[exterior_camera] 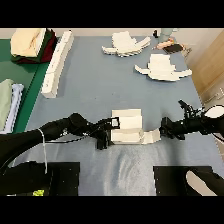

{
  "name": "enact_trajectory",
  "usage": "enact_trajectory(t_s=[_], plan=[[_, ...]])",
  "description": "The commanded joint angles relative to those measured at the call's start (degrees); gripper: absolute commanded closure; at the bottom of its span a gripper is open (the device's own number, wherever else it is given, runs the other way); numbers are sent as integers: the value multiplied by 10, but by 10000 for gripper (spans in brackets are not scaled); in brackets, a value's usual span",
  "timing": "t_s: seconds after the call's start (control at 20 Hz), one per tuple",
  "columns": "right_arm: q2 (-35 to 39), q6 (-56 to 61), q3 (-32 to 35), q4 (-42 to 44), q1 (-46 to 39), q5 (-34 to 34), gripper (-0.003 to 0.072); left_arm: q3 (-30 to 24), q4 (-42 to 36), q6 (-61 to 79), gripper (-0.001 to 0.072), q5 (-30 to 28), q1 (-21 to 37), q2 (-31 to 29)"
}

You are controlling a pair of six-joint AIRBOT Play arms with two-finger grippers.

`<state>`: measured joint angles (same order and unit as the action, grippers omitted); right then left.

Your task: Fold the box.

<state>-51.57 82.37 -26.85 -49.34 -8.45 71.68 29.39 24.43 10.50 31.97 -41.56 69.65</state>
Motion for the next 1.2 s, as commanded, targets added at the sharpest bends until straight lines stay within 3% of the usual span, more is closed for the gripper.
enact_trajectory(t_s=[0.0, 0.3, 0.4, 0.55, 0.6, 0.7, 0.75, 0.8, 1.0, 1.15], plan=[[-8, -26, 0, 5, 0, 9, 685, 1, 0, 0, 189, 0, 0, 0], [-21, -55, 0, 1, 52, -5, 669, 1, 0, 0, 189, 0, 0, 0], [-21, -55, 0, 4, 90, -46, 465, 1, 0, 0, 189, 0, 0, 0], [-19, -85, -15, 28, 130, -73, 415, 1, 0, 0, 189, 0, 0, 0], [-17, -90, -24, 33, 139, -72, 362, 1, 0, 0, 189, 0, 0, 0], [-12, -89, -35, 34, 159, -73, 359, 1, 0, 0, 189, 0, 0, 0], [-12, -87, -36, 34, 169, -76, 243, 1, 0, 0, 189, 0, 0, 0], [-13, -84, -36, 35, 180, -79, 193, 1, 0, 0, 189, 0, 0, 0], [-16, -57, -36, 27, 234, -130, 193, 1, 0, 0, 189, 0, 0, 0], [-35, 23, -37, -41, 290, -160, 199, 1, 0, 0, 189, 0, 0, 0]])
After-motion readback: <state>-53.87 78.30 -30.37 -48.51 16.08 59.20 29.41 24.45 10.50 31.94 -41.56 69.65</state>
